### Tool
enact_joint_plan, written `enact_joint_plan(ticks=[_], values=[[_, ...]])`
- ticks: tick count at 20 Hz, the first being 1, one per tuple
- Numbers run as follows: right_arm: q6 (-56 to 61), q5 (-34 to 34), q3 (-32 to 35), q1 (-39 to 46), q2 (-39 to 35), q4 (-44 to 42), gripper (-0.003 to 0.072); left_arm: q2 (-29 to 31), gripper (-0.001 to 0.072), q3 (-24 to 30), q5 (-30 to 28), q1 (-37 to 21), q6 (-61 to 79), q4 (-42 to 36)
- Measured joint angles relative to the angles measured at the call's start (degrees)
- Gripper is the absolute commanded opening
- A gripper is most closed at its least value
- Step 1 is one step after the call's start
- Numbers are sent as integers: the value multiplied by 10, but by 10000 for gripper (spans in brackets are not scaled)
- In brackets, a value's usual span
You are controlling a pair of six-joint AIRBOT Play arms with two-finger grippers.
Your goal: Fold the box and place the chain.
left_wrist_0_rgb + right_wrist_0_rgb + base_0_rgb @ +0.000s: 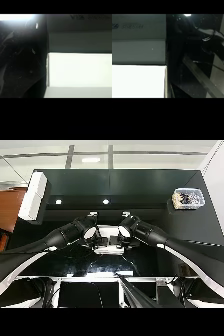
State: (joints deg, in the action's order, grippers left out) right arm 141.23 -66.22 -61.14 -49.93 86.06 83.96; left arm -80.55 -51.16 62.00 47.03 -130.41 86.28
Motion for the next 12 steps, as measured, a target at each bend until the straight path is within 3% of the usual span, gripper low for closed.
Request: enact_joint_plan(ticks=[2, 3, 5, 11, 12], values=[[0, 2, 0, 0, 1, 1, 183, 0, 32, 0, 0, 0, 0, 0], [-3, 5, 0, 0, 2, 1, 58, 0, 32, 0, 0, 0, 0, 0], [-11, 3, 0, -1, 3, 1, 27, 0, 32, 0, 0, 0, 0, 0], [-22, 6, 0, -1, 3, -6, 35, 0, 32, 0, 0, 0, 1, 0], [-23, 6, 0, -1, 3, -7, 185, 0, 32, 0, 0, 0, 1, 0]])
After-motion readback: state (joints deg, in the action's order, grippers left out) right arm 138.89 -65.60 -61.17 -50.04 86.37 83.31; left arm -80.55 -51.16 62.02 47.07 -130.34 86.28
